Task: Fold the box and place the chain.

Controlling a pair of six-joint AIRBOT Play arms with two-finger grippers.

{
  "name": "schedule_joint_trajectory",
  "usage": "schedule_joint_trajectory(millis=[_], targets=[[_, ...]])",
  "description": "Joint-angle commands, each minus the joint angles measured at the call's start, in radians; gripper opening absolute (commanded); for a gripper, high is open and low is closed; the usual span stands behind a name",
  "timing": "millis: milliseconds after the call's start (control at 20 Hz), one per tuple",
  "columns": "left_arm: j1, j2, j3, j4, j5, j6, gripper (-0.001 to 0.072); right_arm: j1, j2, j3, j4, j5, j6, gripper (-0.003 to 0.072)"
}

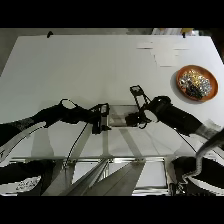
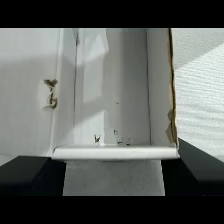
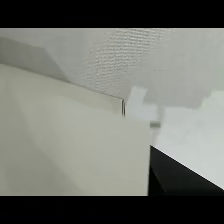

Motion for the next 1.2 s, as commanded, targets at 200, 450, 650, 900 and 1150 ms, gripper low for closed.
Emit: schedule_joint_trajectory(millis=[200, 450, 650, 900, 1150], targets=[[0.000, 0.000, 0.000, 0.000, 0.000, -0.001, 0.0221, -0.109, 0.283, 0.127, 0.001, 0.180, -0.265, 0.0417], [0.000, 0.000, 0.000, -0.001, 0.000, -0.001, 0.0221, -0.462, 0.287, 0.300, -0.034, 0.139, -0.447, 0.0385], [0.000, 0.000, 0.000, -0.001, 0.000, -0.001, 0.0221, -0.774, 0.204, 0.300, -0.023, 0.068, -0.456, 0.0381], [0.000, 0.000, 0.000, -0.001, 0.000, -0.001, 0.0221, -0.878, 0.031, 0.300, -0.035, -0.050, -0.447, 0.0351], [0.000, 0.000, 0.000, -0.001, 0.000, -0.001, 0.0221, -0.955, -0.112, 0.340, -0.039, -0.078, -0.478, 0.0299]])
